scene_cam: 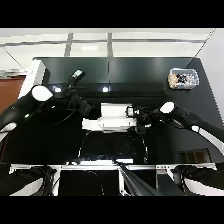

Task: Fold the box and place the chain.

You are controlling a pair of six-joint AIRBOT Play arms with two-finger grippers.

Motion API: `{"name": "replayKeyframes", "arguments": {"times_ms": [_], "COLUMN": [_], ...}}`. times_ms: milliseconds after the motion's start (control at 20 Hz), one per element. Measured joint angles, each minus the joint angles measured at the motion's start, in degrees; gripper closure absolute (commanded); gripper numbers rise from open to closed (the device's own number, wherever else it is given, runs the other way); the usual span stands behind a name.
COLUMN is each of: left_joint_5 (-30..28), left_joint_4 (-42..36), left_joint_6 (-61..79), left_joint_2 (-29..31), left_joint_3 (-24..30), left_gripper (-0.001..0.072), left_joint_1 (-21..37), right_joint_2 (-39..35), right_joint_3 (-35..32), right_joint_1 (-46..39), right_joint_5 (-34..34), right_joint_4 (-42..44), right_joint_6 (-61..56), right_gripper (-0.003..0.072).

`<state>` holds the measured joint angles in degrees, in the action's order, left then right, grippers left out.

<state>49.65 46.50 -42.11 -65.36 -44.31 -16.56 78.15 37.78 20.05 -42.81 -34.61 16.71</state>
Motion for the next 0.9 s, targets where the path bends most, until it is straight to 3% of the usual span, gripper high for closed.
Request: {"name": "replayKeyframes", "arguments": {"times_ms": [150, 200, 250, 300, 350, 600, 900], "left_joint_5": [3.50, 3.58, 3.74, 3.98, 3.93, -0.15, -5.20], "left_joint_4": [-1.22, -1.11, -1.18, -1.22, -1.36, 0.13, 0.92], "left_joint_6": [11.04, 14.27, 17.53, 21.81, 26.08, 39.50, 43.80], "left_joint_2": [5.16, 5.90, 6.21, 6.27, 6.16, 3.37, -1.73], "left_joint_3": [5.70, 6.88, 7.65, 8.26, 8.68, 8.87, 7.80], "left_gripper": [0.0684, 0.0645, 0.0398, 0.0044, 0.0001, 0.0001, 0.0002], "left_joint_1": [0.90, 1.11, 1.18, 1.14, 0.94, -2.71, -7.37], "right_joint_2": [0.00, 0.00, 0.00, 0.00, 0.00, 0.00, 0.00], "right_joint_3": [0.00, 0.00, 0.00, 0.00, 0.00, 0.00, 0.00], "right_joint_1": [0.00, 0.00, 0.00, 0.00, 0.00, 0.00, 0.00], "right_joint_5": [0.00, -0.02, -0.02, 0.00, -0.02, -0.02, -0.02], "right_joint_4": [0.00, 0.00, 0.00, -0.02, -0.02, -0.02, -0.02], "right_joint_6": [0.02, 0.02, 0.02, 0.02, 0.02, 0.02, 0.04], "right_gripper": [0.0332, 0.0332, 0.0332, 0.0332, 0.0332, 0.0332, 0.0332]}}
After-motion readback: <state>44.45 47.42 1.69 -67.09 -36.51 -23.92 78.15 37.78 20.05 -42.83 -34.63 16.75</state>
